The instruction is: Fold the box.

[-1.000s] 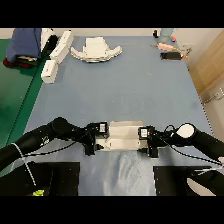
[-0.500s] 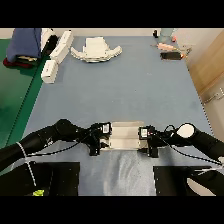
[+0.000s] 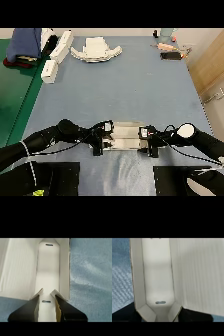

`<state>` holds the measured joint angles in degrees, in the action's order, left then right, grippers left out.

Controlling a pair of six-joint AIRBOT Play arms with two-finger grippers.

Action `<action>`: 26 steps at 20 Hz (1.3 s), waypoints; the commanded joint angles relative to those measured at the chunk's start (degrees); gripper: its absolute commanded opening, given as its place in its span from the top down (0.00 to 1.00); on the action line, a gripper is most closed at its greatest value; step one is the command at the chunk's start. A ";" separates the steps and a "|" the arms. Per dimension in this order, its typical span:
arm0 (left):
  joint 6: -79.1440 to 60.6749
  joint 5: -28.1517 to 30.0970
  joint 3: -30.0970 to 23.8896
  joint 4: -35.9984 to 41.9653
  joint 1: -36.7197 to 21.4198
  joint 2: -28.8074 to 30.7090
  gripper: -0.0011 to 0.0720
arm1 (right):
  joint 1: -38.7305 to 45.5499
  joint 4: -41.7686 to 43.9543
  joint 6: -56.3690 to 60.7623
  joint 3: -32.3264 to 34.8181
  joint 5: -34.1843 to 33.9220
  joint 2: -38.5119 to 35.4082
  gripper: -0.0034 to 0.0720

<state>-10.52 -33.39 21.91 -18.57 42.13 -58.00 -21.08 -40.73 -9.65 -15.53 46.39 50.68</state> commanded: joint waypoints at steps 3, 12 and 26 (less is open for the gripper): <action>-0.66 0.33 0.04 2.34 0.76 -1.29 0.36 | -0.02 0.02 -0.04 0.00 0.07 -0.02 0.18; 1.64 0.20 0.07 2.03 0.74 -1.14 0.35 | -0.02 0.02 -0.04 0.00 0.07 -0.02 0.18; 95.47 -11.82 0.15 -47.01 0.63 29.51 0.96 | -0.02 0.04 -0.04 0.00 0.07 -0.02 0.18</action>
